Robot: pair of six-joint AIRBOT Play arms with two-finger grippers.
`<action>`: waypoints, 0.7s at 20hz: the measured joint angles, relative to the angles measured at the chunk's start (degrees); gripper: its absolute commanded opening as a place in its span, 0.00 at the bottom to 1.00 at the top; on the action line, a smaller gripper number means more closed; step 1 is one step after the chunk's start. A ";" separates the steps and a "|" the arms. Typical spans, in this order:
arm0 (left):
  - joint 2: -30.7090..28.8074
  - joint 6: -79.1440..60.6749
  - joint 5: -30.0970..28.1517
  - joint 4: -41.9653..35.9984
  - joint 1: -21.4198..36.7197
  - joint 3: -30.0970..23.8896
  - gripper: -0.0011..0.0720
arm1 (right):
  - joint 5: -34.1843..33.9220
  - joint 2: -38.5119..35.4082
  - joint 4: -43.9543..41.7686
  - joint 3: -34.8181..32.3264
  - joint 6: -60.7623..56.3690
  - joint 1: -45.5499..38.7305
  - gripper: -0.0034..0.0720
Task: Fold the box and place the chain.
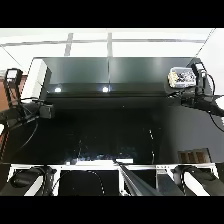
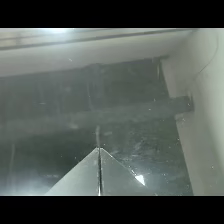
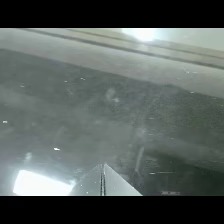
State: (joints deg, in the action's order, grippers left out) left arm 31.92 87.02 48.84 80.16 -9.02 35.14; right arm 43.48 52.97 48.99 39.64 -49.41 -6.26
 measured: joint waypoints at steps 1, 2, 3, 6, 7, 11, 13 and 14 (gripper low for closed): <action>-0.79 0.04 -0.37 0.04 -0.24 -0.79 0.05 | -0.57 0.00 0.15 -0.26 0.15 0.00 0.07; -1.38 0.22 -0.81 0.17 -0.42 -1.42 0.05 | -0.96 0.00 0.35 -0.48 0.20 0.00 0.07; -1.81 0.24 -1.22 0.22 -0.52 -1.86 0.05 | -1.38 0.00 0.37 -0.63 0.26 0.00 0.07; -2.51 0.39 -1.70 0.35 -0.70 -2.58 0.05 | -1.90 0.00 0.52 -0.87 0.37 -0.02 0.07; -2.58 0.42 -1.75 0.35 -0.72 -2.69 0.05 | -2.01 0.00 0.57 -0.94 0.37 -0.02 0.07; -2.82 0.42 -1.99 0.35 -0.76 -2.95 0.05 | -2.25 0.00 0.68 -0.98 0.39 -0.02 0.07; -2.86 0.42 -2.05 0.35 -0.76 -2.95 0.05 | -2.27 0.00 0.70 -0.98 0.42 0.00 0.07; -2.86 0.42 -2.08 0.35 -0.76 -2.97 0.05 | -2.32 0.00 0.70 -1.01 0.42 -0.02 0.07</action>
State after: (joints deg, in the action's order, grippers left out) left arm 29.06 87.44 46.76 80.51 -9.78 32.16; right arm 41.17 52.97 49.69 38.63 -48.99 -6.28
